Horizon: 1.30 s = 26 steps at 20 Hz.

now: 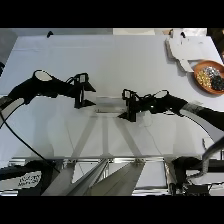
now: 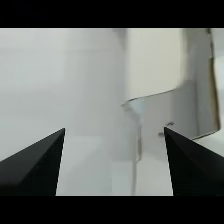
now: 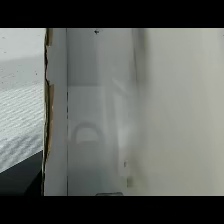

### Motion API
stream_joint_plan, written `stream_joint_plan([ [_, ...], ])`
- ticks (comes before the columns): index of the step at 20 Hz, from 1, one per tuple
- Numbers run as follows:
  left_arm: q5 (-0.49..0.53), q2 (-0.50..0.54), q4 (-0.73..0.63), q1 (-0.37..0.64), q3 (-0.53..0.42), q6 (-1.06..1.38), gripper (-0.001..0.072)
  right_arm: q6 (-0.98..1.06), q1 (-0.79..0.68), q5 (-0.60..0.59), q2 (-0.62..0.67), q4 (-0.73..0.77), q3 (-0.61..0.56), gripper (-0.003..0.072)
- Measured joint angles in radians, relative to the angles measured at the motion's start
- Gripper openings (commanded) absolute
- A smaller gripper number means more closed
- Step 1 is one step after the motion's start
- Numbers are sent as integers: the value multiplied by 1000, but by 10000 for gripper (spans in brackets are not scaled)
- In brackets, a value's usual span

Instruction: Fold the box and place the chain.

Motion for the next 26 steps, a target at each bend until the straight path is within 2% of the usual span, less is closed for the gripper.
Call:
stream_joint_plan([
  [3,0,56,5,50,0,-65,693,-2,0,3,0,0,0,520],
  [7,-5,140,12,66,0,-149,688,-2,0,4,0,-1,0,520],
  [8,-12,163,18,62,0,-170,615,-2,0,4,0,-1,0,520],
  [9,-21,185,22,56,0,-188,466,-2,0,4,0,-1,0,520],
  [10,-34,209,26,49,0,-203,365,-2,0,4,0,-1,0,520],
  [11,-50,228,32,43,0,-217,312,-2,0,4,0,-1,0,520],
  [17,-237,281,99,10,0,-368,311,-3,0,5,0,-1,0,520],
  [18,-271,284,101,0,0,-406,232,-3,0,5,0,-1,0,520],
  [19,-296,285,105,-12,0,-439,4,-3,0,5,0,-1,0,520],
  [22,-318,282,112,-63,-1,-490,12,-3,0,5,0,-1,0,520],
  [26,-217,229,116,-132,-5,-510,11,-3,0,5,0,-1,0,520],
])
